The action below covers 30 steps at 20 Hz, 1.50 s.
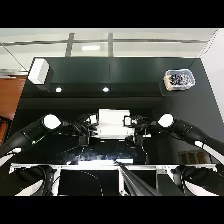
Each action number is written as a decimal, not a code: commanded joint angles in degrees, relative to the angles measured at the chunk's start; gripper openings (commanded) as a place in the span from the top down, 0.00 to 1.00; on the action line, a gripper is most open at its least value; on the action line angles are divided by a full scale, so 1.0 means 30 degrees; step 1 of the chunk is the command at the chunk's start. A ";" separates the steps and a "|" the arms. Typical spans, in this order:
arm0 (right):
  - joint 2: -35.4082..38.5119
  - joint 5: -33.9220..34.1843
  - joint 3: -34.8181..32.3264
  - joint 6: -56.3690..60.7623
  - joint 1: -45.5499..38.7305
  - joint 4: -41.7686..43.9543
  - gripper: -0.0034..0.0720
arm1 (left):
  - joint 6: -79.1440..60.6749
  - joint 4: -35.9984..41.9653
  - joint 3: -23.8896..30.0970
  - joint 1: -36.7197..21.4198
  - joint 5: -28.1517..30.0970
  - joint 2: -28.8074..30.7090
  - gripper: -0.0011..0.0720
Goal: Fold the box and place the chain.
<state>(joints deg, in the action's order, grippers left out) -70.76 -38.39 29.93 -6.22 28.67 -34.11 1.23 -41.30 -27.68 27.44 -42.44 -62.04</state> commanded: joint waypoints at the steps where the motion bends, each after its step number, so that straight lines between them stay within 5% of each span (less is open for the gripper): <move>1: -0.0007 0.0000 0.0015 0.0000 0.0007 0.0000 0.64 | 0.0619 -0.1457 -0.0131 -0.0036 -0.0576 0.0036 0.72; 7: -0.0022 0.0000 0.0015 0.0000 0.0007 -0.0007 0.64 | 0.1581 -0.2718 -0.0634 -0.1537 -0.1996 0.0036 0.71; 10: -0.0022 0.0007 0.0007 0.0000 0.0007 -0.0007 0.64 | 0.1494 -0.2339 -0.0634 -0.1625 -0.0845 -0.0007 0.46; 13: -0.0036 0.0007 0.0007 0.0000 0.0007 0.0000 0.64 | 0.0510 -0.1690 -0.0634 -0.1166 -0.0364 -0.0051 0.40; 20: -0.0036 0.0015 -0.0022 0.0000 0.0007 0.0000 0.64 | -0.0299 -0.0539 -0.0780 0.0095 -0.0022 -0.1180 0.42; 24: -0.0036 0.0015 -0.0022 0.0000 0.0007 0.0000 0.64 | -0.0364 -0.0423 -0.1107 0.0342 0.0656 -0.1246 0.61; 30: -0.0036 0.0015 -0.0022 0.0000 0.0007 0.0000 0.64 | -0.0372 0.1115 -0.1202 0.0372 0.0138 -0.1384 0.72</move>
